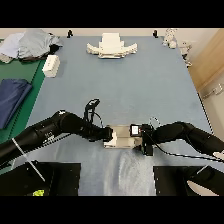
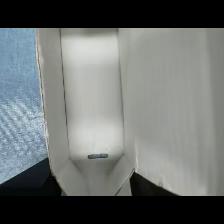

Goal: Fold the box.

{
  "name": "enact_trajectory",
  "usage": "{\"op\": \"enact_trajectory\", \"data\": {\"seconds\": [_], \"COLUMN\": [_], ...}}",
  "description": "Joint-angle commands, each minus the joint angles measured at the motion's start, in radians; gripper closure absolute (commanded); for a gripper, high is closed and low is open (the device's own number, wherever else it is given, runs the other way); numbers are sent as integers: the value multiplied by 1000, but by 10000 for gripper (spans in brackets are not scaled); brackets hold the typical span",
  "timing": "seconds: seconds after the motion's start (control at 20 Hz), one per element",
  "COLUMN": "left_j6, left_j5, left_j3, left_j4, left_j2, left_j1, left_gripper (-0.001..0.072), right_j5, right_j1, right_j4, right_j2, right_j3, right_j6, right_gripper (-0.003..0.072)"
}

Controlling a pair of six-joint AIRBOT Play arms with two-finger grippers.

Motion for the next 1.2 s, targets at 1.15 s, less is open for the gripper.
{"op": "enact_trajectory", "data": {"seconds": [1.15], "left_j6": [-547], "left_j5": [-301], "left_j3": [332], "left_j4": [472], "left_j2": [-373], "left_j1": [-246], "left_gripper": [310], "right_j5": [0], "right_j1": [1], "right_j4": [0], "right_j2": [0], "right_j3": [0], "right_j6": [0], "right_gripper": [183]}}
